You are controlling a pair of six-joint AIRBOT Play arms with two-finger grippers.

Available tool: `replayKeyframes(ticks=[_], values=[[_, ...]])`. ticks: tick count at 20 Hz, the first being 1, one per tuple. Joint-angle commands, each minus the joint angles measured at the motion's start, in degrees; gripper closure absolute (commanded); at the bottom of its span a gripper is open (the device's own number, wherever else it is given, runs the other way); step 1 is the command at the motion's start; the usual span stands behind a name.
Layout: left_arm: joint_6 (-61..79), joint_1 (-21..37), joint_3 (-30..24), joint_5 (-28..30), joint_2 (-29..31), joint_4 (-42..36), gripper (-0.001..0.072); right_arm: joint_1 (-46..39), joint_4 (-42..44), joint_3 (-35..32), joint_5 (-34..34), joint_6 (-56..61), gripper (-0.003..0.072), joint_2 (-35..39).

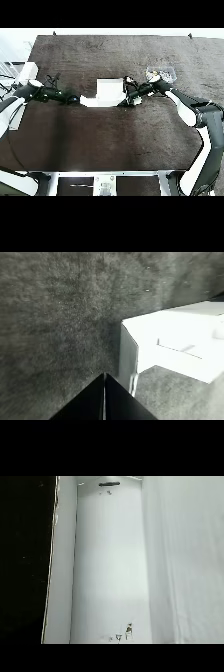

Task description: Fold the box and place the chain.

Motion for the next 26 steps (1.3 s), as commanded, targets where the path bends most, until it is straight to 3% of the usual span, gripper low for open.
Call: replayKeyframes(ticks=[1,7,12,14,18,20,22,26], values=[[-2.2,-3.0,0.0,2.1,-2.0,0.6,0.0695,0.0,0.0,0.0,0.0,0.0,0.0103,0.0],[-1.6,-7.0,0.2,3.5,-3.3,-2.4,0.0693,0.0,0.0,0.0,0.0,0.0,0.0103,0.0],[-0.2,-7.0,2.7,0.6,-3.2,-3.3,0.0686,0.0,0.0,0.0,0.0,0.0,0.0104,0.0],[0.9,-7.0,3.9,0.4,-3.0,-4.2,0.0571,0.0,0.0,0.0,0.0,0.0,0.0104,0.0],[0.9,-7.0,4.8,-0.9,-2.5,-5.0,0.0570,0.0,0.0,0.0,0.0,0.0,0.0103,0.0],[1.0,-7.0,4.8,-1.5,-2.5,-6.4,0.0491,0.0,0.0,0.0,0.0,0.0,0.0104,0.0],[1.3,-7.0,4.9,-1.8,-2.5,-7.5,0.0488,0.0,0.0,0.0,0.0,0.0,0.0104,0.0],[1.4,-7.0,5.3,-2.8,-2.5,-11.0,0.0401,0.0,0.0,0.0,0.0,0.0,0.0104,0.0]])
